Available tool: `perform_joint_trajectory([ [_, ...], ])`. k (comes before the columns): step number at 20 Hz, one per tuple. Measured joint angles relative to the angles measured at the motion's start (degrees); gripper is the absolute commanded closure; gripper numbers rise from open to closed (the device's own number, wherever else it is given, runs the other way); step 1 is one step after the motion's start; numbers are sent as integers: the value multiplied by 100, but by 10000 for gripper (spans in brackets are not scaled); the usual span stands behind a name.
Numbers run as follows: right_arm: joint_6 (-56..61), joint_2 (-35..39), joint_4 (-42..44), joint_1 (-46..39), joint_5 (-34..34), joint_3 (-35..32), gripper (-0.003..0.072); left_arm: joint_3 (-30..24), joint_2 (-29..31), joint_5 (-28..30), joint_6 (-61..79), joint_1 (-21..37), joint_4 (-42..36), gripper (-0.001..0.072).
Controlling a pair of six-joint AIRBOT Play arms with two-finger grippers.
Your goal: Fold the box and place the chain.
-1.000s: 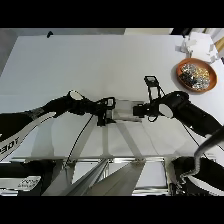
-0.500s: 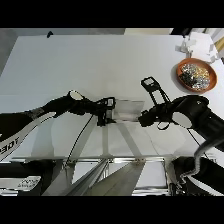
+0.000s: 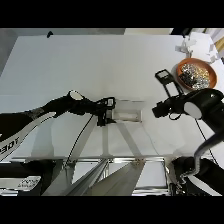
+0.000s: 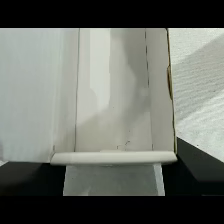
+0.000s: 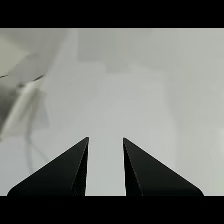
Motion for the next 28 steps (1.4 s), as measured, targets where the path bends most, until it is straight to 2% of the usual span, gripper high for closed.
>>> perform_joint_trajectory([
  [6, -334, -232, -70, -1985, -1016, 240, 473, 0, 0, 0, 0, 0, 0, 699],
  [11, -612, -1521, -68, -3064, -1338, 1370, 468, 0, 0, 0, 0, 0, 0, 699],
  [15, -684, -2817, -66, -3517, -1252, 2470, 468, 0, 0, 0, 0, 0, 0, 699],
  [19, -780, -3877, -66, -3783, -997, 3285, 468, 0, 0, 0, 0, 0, 0, 699],
  [23, -811, -4498, -63, -4054, -922, 3630, 467, 0, 0, 0, 0, 0, 0, 699],
  [28, -931, -4881, 186, -4341, -922, 3742, 462, 0, 0, 0, -2, 0, 0, 699],
])
